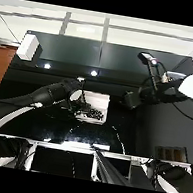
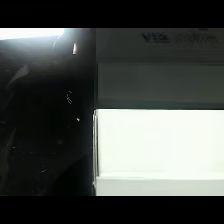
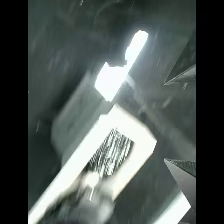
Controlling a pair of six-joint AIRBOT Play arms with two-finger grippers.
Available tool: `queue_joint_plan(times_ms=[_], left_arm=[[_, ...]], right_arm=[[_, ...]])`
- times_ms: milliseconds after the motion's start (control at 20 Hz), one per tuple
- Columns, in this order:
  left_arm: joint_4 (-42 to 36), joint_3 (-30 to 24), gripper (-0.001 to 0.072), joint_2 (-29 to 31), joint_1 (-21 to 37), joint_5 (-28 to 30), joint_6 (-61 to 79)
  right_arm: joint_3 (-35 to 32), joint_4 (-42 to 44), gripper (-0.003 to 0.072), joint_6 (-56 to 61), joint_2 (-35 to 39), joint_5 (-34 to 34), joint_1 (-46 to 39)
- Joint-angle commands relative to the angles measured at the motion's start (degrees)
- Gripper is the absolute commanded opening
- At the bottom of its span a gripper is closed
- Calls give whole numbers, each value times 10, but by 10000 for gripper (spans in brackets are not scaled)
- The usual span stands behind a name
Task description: Fold the box and place the chain.
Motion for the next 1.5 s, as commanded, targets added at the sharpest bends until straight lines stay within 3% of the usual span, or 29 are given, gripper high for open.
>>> queue_joint_plan(times_ms=[0,400,450,550,600,750,950,1000,1150,1250,1450], left_arm=[[-10,1,24,0,2,12,-28],[0,1,31,1,3,12,-17],[0,1,120,1,3,10,-15],[0,5,468,1,3,3,-2],[1,11,535,2,3,-11,20],[25,35,564,18,3,-54,85],[20,38,564,82,17,-125,234],[16,38,564,103,25,-154,275],[-1,38,565,176,58,-210,405],[-8,36,712,219,91,-239,424],[24,31,712,248,143,-334,499]], right_arm=[[-25,-45,545,-21,10,-2,-40],[-68,-60,545,-26,10,-52,-37],[-68,-63,545,-26,10,-52,-37],[-68,-64,545,-26,10,-55,-37],[-68,-64,545,-26,10,-56,-37],[-68,-52,544,-26,10,-54,-37],[-68,-51,558,-22,10,-39,-39],[-68,-54,708,-24,10,-46,-39],[-68,-67,708,-60,10,-72,-47],[-68,-68,707,-61,10,-84,-64],[-68,-68,707,-77,10,-80,-86]])
